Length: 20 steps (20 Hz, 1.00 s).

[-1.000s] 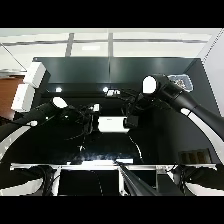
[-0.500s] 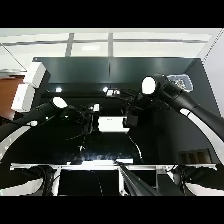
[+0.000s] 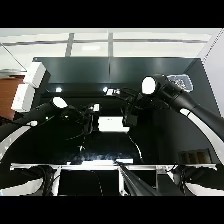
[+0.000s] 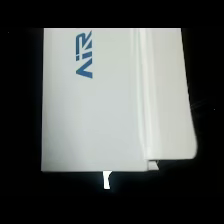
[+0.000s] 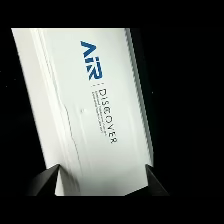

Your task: Fold the box and place the chain.

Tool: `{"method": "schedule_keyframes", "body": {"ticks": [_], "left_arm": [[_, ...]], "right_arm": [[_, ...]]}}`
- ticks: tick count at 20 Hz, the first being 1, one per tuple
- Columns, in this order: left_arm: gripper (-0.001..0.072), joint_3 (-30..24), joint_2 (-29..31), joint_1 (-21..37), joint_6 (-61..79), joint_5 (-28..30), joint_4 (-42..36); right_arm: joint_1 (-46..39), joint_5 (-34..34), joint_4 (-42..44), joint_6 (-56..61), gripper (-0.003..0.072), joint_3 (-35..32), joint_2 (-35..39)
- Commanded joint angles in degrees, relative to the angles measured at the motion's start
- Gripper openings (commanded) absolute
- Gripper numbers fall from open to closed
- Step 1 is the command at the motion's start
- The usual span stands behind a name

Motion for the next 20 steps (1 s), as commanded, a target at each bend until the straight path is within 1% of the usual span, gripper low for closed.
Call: {"method": "schedule_keyframes", "body": {"ticks": [1,4,5,6,7,8,9,14,16,20], "left_arm": [[0.0351,0.0,0.0,0.0,0.0,0.0,0.0],[0.0351,0.0,0.0,0.0,0.0,0.0,0.0],[0.0351,0.0,0.0,0.0,0.0,0.0,0.0],[0.0351,0.0,0.0,0.0,0.0,0.0,0.0],[0.0351,0.0,0.0,0.0,0.0,0.0,0.0],[0.0351,0.0,0.0,0.0,0.0,0.0,0.0],[0.0351,0.0,0.0,0.0,0.0,0.0,0.0],[0.0351,0.0,0.0,0.0,0.0,0.0,0.0],[0.0351,0.0,0.0,0.0,0.0,0.0,0.0],[0.0351,0.0,0.0,0.0,0.0,0.0,0.0]], "right_arm": [[0.0,-0.7,0.2,0.1,0.0705,0.0,0.0],[0.0,-1.2,-0.2,0.1,0.0694,0.0,0.0],[0.0,-1.2,-0.4,0.2,0.0582,0.0,0.0],[0.0,-1.2,-0.9,0.2,0.0492,0.0,0.0],[0.0,-1.2,-1.1,0.2,0.0362,0.0,0.0],[0.0,-1.2,-1.1,0.2,0.0261,0.0,0.0],[0.0,-1.2,-1.0,0.2,0.025,0.0,0.0],[0.0,-1.2,-1.0,0.2,0.0252,0.0,0.0],[0.0,-1.2,-1.0,0.6,0.0383,0.0,0.0],[0.0,-1.2,-1.0,0.7,0.0383,0.0,0.0]]}}
